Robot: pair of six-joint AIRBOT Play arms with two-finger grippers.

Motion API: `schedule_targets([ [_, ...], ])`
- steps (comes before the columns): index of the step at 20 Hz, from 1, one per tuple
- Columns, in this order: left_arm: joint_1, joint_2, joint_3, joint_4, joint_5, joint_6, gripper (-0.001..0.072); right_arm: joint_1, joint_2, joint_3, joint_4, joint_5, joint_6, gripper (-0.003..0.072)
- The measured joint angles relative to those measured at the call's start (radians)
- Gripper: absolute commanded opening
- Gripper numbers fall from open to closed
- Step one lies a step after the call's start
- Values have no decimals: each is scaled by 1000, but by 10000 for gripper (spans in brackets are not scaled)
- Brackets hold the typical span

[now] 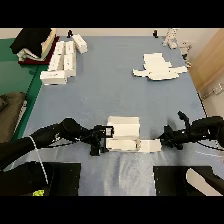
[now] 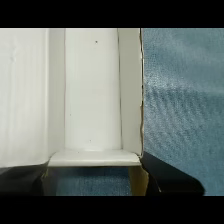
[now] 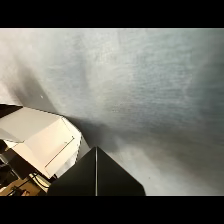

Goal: Fold the box.

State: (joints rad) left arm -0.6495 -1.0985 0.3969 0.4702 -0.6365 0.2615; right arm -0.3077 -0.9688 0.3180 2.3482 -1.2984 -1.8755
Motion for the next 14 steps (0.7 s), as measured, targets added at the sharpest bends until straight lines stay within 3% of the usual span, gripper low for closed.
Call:
schedule_targets([
  [7, 0, 0, 0, 0, 0, 0, 471, 190, 4, -24, 40, 105, -2, -1],
  [12, 0, 0, 0, 0, 0, 0, 471, 274, 55, 11, 61, 117, 14, 8],
  [13, 0, 0, 0, 0, 0, 0, 471, 280, 75, 18, 62, 114, 28, 101],
  [14, 0, 0, 0, 0, 0, 0, 471, 283, 97, 23, 62, 111, 39, 281],
])
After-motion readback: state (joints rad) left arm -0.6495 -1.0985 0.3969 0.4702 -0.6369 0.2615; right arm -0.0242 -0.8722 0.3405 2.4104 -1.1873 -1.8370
